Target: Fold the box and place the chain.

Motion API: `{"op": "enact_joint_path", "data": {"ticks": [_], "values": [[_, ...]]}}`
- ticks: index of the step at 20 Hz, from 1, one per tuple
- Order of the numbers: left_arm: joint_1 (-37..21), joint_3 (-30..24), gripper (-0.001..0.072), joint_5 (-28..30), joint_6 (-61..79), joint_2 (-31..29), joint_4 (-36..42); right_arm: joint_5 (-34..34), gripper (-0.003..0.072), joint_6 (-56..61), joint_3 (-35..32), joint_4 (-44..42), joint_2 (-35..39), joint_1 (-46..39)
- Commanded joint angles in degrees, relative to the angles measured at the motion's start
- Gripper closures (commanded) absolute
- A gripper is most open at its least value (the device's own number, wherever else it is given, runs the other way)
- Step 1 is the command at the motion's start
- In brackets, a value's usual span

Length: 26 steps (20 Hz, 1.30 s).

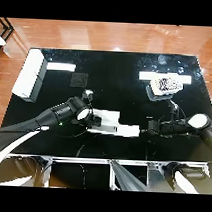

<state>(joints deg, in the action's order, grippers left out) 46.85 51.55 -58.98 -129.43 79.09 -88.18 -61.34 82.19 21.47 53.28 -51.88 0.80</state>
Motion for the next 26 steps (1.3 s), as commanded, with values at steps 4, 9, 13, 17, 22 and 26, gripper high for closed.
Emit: {"op": "enact_joint_path", "data": {"ticks": [4, 9, 13, 17, 22, 26], "values": [[0.0, 0.0, 0.0683, -0.1, 0.0, 0.1, -0.1, 8.5, 0.066, 1.5, -4.2, -10.6, -4.6, 7.4], [0.1, 0.0, 0.0684, -0.2, 0.0, 0.3, -0.1, 10.1, 0.0594, -4.9, -1.4, -19.1, -11.3, 13.8], [0.0, 0.0, 0.0683, -0.2, 0.0, 0.3, -0.1, 4.7, 0.0116, -7.6, 3.3, -19.7, -11.3, 13.9], [0.0, 0.0, 0.0683, -0.2, 0.0, 0.2, -0.3, 1.0, 0.0109, -8.1, 6.6, -19.8, -11.3, 13.9], [0.0, 0.0, 0.0683, -0.2, 0.0, 0.3, -0.3, 1.6, 0.011, -8.1, 7.9, -21.8, -11.3, 17.3], [0.0, 0.0, 0.0683, -0.2, 0.0, 0.3, -0.3, 4.6, 0.011, -7.4, 8.9, -22.0, -11.3, 20.6]]}}
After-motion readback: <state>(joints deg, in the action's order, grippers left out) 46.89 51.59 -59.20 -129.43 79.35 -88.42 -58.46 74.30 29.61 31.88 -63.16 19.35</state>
